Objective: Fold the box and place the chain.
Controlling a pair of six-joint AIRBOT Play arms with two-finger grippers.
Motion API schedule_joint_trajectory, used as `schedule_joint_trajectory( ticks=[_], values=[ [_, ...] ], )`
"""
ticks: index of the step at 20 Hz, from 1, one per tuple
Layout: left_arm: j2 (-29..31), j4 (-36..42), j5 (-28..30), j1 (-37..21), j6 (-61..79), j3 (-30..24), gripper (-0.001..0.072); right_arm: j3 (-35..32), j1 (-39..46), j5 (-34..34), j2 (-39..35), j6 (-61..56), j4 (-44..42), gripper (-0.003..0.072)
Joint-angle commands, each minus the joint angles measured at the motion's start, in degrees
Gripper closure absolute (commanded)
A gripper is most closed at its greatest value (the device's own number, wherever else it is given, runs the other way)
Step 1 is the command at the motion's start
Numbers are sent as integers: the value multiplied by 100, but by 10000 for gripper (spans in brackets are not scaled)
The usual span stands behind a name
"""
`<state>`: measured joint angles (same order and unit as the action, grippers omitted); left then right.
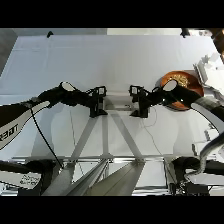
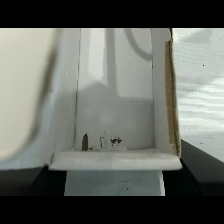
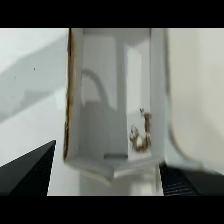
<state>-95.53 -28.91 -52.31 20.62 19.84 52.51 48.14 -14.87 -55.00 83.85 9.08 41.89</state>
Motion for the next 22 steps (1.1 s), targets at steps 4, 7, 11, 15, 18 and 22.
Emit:
schedule_joint_trajectory(
  ticks=[4,7,11,15,18,22],
  values=[
    [4,-11,-37,-4,7,0,453,0,0,-223,-1211,-1985,1626,59],
    [4,-11,-37,-4,7,0,453,0,0,-822,-1703,-2284,1419,545],
    [4,-9,-37,-4,7,0,453,0,-87,-785,-1794,-2275,-129,677],
    [4,-11,-37,-4,7,0,453,0,-767,1091,-1565,-2282,-372,677],
    [4,-11,-37,-4,7,2,453,0,-1239,2763,-1078,-2546,-376,678],
    [4,-11,-37,-4,7,0,453,0,-1287,4151,-358,-3794,-376,680]
  ],
)
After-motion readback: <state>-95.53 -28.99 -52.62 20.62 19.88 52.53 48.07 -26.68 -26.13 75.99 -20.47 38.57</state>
